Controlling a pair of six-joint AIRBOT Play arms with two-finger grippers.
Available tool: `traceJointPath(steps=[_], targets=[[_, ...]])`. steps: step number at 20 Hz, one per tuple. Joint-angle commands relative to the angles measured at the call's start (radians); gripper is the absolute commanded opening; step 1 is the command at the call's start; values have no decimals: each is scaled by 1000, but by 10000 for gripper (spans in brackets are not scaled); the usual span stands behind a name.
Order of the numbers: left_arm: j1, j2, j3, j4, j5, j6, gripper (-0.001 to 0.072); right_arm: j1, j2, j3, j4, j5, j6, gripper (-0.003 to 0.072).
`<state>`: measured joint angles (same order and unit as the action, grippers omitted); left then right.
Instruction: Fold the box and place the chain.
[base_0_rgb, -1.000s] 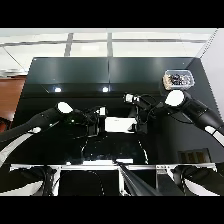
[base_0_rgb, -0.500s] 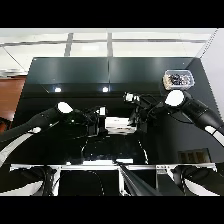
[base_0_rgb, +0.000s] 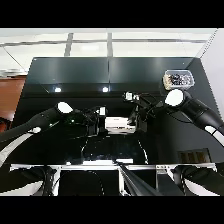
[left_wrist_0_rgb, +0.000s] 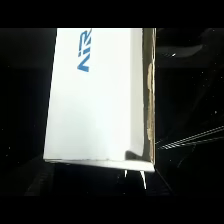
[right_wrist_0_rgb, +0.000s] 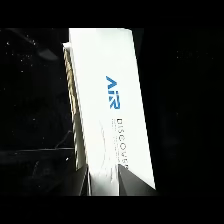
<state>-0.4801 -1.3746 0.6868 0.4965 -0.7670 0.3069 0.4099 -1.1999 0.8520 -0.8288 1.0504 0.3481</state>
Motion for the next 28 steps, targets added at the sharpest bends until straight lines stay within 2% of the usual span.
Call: traceJointPath(steps=[1, 6, 7, 8, 14, 17, 19, 21, 22, 23, 24, 28], targets=[[-1, -1, 0, 0, 0, 0, 371, 10, -3, -4, -21, 8, 0, 200], [-1, -1, 0, 0, 0, 0, 371, 29, -7, -11, -41, 2, 0, 210], [-1, -1, 0, 0, 0, 0, 371, 29, -7, -11, -42, -3, 0, 366], [-1, -1, 0, 0, 0, 0, 371, 29, -7, -11, -44, -7, 0, 378], [-1, -1, 0, 0, 0, 0, 371, 29, -8, -49, -66, -16, 19, 377], [-1, -1, 0, 0, 0, 0, 371, 28, 2, -39, -34, -23, 93, 377], [-1, -1, 0, 0, 0, 0, 371, 25, 32, -19, 10, -23, 197, 378], [-1, -1, 0, 0, 0, 0, 371, 11, 58, -17, 70, -13, 438, 377], [-1, -1, 0, 0, 0, 0, 371, 3, 58, -19, 77, -1, 595, 358], [-1, -1, 0, 0, 0, 0, 371, 3, 56, -29, 81, 3, 730, 104], [-1, -1, 0, 0, 0, 0, 371, 3, 54, -51, 117, -10, 800, 25], [-1, -1, 0, 0, 0, 0, 371, 2, -5, -119, 261, -84, 810, 19]])
